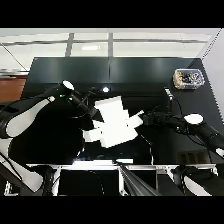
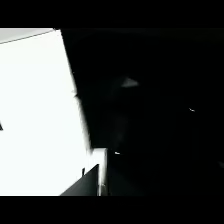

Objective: Fold the box and place the chain.

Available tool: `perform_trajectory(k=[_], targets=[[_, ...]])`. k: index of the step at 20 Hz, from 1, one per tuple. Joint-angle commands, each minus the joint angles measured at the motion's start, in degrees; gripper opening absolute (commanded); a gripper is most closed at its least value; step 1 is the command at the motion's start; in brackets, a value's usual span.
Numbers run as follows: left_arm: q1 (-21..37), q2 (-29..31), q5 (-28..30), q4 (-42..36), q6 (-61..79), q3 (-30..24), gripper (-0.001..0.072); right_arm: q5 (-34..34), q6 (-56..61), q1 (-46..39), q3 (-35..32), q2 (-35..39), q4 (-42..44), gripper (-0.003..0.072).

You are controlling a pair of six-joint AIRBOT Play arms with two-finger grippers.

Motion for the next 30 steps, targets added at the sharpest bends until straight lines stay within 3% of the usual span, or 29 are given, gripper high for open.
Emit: perform_trajectory(k=[1, 4, 5, 7, 9, 10, 12, 14, 17, 23, 30], targets=[[0.22, 0.11, 0.02, 0.79, 1.25, 0.39, 0.0025, 2.86, 0.07, -1.11, 2.10, 0.17, -4.20, 0.0709], [-0.33, 3.45, 1.51, 3.02, 1.18, 0.17, 0.0022, 18.40, 0.31, -6.73, 11.13, 0.22, -16.98, 0.0717], [-1.11, 5.79, 4.52, 3.48, 1.33, -0.79, 0.0021, 22.86, 0.28, -8.37, 14.14, 0.22, -20.06, 0.0717], [-4.57, 13.55, 16.87, 3.08, 8.00, -6.64, 0.0021, 28.28, 0.22, -10.99, 18.91, 0.22, -23.54, 0.0717], [-8.46, 20.94, 29.88, 3.19, 17.31, -12.98, 0.0026, 28.06, 0.22, -12.26, 21.35, 0.22, -22.73, 0.0717], [-10.08, 23.52, 33.73, 3.32, 24.28, -15.15, 0.0027, 26.45, 0.24, -12.26, 21.57, 0.22, -21.42, 0.0717], [-12.20, 24.79, 34.58, 3.32, 36.68, -15.93, 0.0028, 23.28, 0.04, -11.52, 21.55, 0.17, -19.78, 0.0717], [-13.38, 24.35, 35.87, 3.28, 41.86, -15.93, 0.0028, 21.33, -4.26, -8.74, 21.31, 0.00, -25.75, 0.0718], [-13.64, 22.91, 36.50, 3.34, 41.99, -15.96, 0.0028, 21.24, -8.52, -3.65, 19.80, -0.09, -34.95, 0.0718], [-13.66, 20.37, 36.63, 3.91, 43.15, -15.96, 0.0028, 17.40, -20.28, 5.40, 9.99, -0.09, -35.06, 0.0716], [-13.70, 20.33, 36.70, 5.22, 43.08, -15.93, 0.0028, 12.98, -26.25, 12.41, 5.73, -0.72, -37.94, 0.0716]])
